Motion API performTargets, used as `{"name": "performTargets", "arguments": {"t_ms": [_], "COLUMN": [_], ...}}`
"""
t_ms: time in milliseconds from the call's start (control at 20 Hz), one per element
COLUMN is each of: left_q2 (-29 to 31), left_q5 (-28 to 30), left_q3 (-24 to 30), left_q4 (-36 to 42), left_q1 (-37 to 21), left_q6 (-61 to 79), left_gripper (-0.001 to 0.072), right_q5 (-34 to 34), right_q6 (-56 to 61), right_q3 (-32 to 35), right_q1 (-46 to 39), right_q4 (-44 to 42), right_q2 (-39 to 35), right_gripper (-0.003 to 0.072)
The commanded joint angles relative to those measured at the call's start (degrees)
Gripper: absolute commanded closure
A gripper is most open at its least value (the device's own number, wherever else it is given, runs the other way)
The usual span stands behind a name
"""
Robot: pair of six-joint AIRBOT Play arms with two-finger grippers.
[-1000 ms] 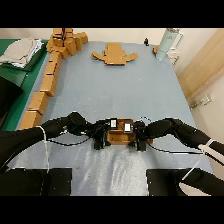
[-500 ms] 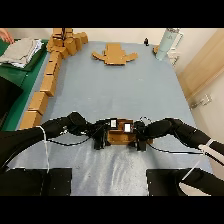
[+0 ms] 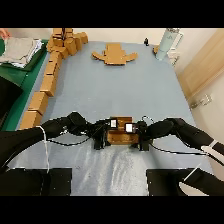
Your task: Fold the box.
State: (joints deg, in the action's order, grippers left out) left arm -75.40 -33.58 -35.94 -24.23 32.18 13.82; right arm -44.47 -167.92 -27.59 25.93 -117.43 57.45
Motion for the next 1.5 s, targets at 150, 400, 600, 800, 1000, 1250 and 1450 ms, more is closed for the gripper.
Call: {"name": "performTargets", "arguments": {"t_ms": [150,400,600,800,1000,1250,1450], "left_q2": [0.0,0.0,0.0,0.0,0.0,0.0,0.0], "left_q5": [0.1,0.1,0.1,0.1,0.1,0.1,0.1], "left_q3": [-0.1,-0.1,-0.1,-0.1,-0.1,-0.1,-0.1], "left_q4": [0.0,0.0,0.0,0.0,0.0,0.0,0.0], "left_q1": [0.0,0.0,0.0,0.0,0.0,0.0,0.0], "left_q6": [0.1,0.1,0.1,0.1,0.1,0.1,0.1], "left_gripper": [0.0244,0.0244,0.0244,0.0244,0.0244,0.0244,0.0244], "right_q5": [-8.0,-9.3,-11.9,-11.5,-8.3,-6.1,-4.1], "right_q6": [17.6,43.3,62.9,71.1,81.3,83.1,80.7], "right_q3": [-0.4,0.0,1.8,1.8,1.8,0.1,-8.0], "right_q1": [-1.8,-1.7,-1.2,-1.2,-1.2,-1.2,-1.2], "right_q4": [5.2,-2.4,-2.9,-6.0,-6.8,-12.5,-12.0], "right_q2": [-14.8,-29.5,-31.3,-30.1,-27.6,-18.0,-7.7], "right_gripper": [-0.0034,-0.0034,0.0017,0.0016,0.0018,0.0563,0.0668]}}
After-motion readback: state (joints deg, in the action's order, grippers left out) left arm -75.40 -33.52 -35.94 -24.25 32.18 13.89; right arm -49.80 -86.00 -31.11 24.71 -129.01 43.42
